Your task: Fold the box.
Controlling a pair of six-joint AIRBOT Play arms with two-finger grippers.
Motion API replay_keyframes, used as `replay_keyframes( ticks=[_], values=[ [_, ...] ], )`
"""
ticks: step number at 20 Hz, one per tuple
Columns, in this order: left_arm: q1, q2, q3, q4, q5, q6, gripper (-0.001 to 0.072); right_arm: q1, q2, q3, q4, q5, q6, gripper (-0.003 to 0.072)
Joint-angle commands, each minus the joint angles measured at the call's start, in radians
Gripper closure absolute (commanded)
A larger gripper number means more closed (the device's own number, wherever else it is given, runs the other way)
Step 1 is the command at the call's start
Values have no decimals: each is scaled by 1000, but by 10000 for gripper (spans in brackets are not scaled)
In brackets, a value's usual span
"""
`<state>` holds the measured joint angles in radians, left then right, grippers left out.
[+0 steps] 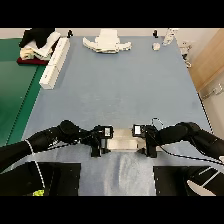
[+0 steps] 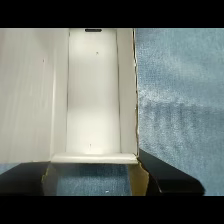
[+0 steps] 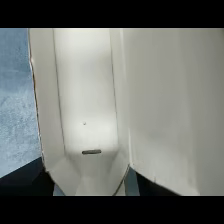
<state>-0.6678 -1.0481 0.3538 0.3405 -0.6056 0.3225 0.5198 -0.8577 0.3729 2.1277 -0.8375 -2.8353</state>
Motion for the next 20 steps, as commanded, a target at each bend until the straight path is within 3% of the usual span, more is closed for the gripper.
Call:
replay_keyframes(
  ticks=[1, 5, 7, 8, 10, 11, 12, 13, 17, 20],
  values=[
    [0, 0, 0, 0, 4, 3, 182, -1, 70, 49, -196, -128, 232, -34],
    [0, 0, 0, 0, 4, 3, 182, 0, 176, 131, -477, -369, 639, -29],
    [0, 0, 0, 0, 3, 3, 182, 0, 217, 184, -499, -491, 895, -27],
    [0, 0, 0, 0, 3, 3, 182, 0, 232, 211, -471, -526, 1035, 46],
    [0, 0, 0, 0, 3, 3, 182, 0, 237, 229, -256, -528, 1231, 356],
    [0, 0, 0, 0, 4, 3, 182, 0, 227, 218, -113, -492, 1266, 502],
    [0, 0, 0, 0, 3, 3, 182, 8, 211, 198, 43, -423, 1293, 596],
    [0, 0, 0, 0, 4, 3, 182, 28, 191, 174, 155, -326, 1321, 639],
    [0, 0, 0, 0, 3, 3, 182, 161, 73, 154, 204, 71, 1382, 639],
    [0, 0, 0, 0, 4, 3, 182, 120, -28, 183, 175, 190, 1384, 640]
  ],
)
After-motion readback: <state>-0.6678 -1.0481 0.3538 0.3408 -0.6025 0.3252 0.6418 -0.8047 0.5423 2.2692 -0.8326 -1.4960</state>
